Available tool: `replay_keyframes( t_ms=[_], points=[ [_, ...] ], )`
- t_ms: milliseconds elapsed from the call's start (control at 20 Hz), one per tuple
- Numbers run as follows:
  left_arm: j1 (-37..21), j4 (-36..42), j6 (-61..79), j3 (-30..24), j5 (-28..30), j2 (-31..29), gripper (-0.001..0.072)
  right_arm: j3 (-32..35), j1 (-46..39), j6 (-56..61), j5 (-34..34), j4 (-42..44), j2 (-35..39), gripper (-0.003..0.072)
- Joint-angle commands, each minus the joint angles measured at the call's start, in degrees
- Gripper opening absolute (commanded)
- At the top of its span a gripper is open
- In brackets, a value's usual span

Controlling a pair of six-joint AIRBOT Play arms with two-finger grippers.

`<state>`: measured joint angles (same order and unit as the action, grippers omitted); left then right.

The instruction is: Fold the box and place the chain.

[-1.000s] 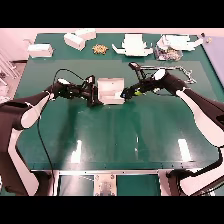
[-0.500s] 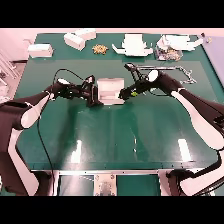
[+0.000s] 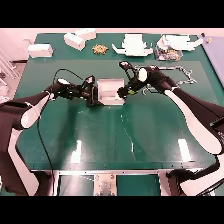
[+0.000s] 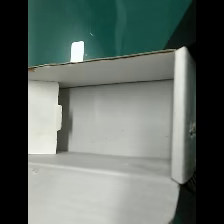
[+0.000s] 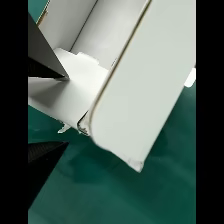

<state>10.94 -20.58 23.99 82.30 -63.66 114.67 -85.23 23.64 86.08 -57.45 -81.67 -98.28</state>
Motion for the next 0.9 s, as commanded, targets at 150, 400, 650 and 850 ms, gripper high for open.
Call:
replay_keyframes(
  t_ms=[150,400,650,850],
  points=[
    [0.02,0.09,0.0,0.0,-0.02,-0.02,0.0402,-0.68,1.77,7.02,-2.43,-4.57,-0.15,0.0403],
    [0.02,0.11,0.0,0.0,-0.09,-0.02,0.0402,-0.79,2.84,10.75,-2.38,-5.46,-2.05,0.0402],
    [0.02,0.2,0.0,0.0,-0.46,-0.02,0.0402,-2.95,4.94,14.27,-2.8,-9.94,-3.89,0.0372],
    [0.02,0.22,0.02,0.0,-0.46,-0.02,0.0402,-4.22,5.33,14.51,-5.25,-10.93,-4.0,0.0333]
  ],
)
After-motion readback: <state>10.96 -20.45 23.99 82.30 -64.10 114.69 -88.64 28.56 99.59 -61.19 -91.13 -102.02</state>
